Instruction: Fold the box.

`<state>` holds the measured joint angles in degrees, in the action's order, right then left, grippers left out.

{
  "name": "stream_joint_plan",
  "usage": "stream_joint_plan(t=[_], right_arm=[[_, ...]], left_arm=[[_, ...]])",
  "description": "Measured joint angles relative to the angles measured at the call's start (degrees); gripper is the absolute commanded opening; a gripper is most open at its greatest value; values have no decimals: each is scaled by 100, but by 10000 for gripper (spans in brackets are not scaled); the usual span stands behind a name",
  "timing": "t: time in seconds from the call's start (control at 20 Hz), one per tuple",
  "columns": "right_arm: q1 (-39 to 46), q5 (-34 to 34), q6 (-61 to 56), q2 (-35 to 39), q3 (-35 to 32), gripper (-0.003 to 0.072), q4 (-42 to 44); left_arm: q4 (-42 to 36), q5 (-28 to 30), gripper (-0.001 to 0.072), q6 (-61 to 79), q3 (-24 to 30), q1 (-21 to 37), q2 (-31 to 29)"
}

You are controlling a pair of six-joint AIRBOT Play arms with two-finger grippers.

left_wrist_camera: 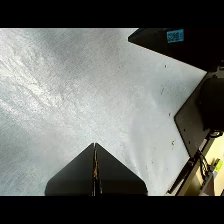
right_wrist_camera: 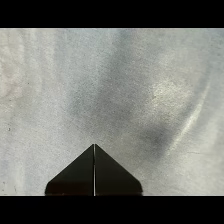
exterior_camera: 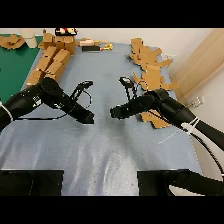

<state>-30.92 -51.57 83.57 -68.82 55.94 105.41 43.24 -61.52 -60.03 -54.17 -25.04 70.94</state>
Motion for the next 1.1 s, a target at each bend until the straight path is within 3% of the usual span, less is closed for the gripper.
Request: stream_joint_plan(t=[0.85, 1.1], right_arm=[[-7, 221, 2, -28, 0, 3, 155], [20, -337, -35, -42, 44, 4, 267]], left_arm=[[-2, 15, 11, 0, 0, 0, 0], [-136, 214, 11, -2, 0, 0, 0]])
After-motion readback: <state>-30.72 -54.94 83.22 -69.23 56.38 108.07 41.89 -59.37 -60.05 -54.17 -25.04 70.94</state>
